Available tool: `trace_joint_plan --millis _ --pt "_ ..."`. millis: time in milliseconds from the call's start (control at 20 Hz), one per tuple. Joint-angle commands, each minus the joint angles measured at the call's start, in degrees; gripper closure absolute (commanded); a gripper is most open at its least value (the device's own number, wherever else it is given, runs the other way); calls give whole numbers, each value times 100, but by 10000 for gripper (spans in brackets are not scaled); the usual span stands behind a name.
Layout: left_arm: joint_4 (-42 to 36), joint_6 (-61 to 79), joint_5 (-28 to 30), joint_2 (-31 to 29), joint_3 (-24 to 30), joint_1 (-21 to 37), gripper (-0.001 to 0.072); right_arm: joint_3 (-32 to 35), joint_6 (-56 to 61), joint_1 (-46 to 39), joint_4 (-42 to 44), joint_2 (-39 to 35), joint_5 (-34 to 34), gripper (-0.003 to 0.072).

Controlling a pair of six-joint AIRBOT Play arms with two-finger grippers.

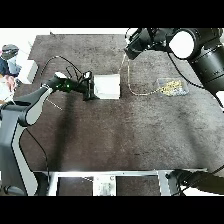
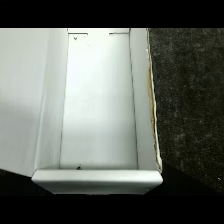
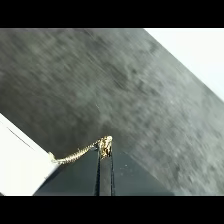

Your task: Fold the box and place the chain.

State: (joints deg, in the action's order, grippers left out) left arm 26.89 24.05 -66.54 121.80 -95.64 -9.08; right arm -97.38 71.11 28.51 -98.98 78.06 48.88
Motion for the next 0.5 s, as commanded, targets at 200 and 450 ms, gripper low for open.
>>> trace_joint_plan --millis 200,450 --pt "2 0 2 -2 -2 -4 421 0 181 -166 573 7 166 672" --pt "2 0 2 -2 -2 -4 421 2 44 -155 1346 63 199 673"
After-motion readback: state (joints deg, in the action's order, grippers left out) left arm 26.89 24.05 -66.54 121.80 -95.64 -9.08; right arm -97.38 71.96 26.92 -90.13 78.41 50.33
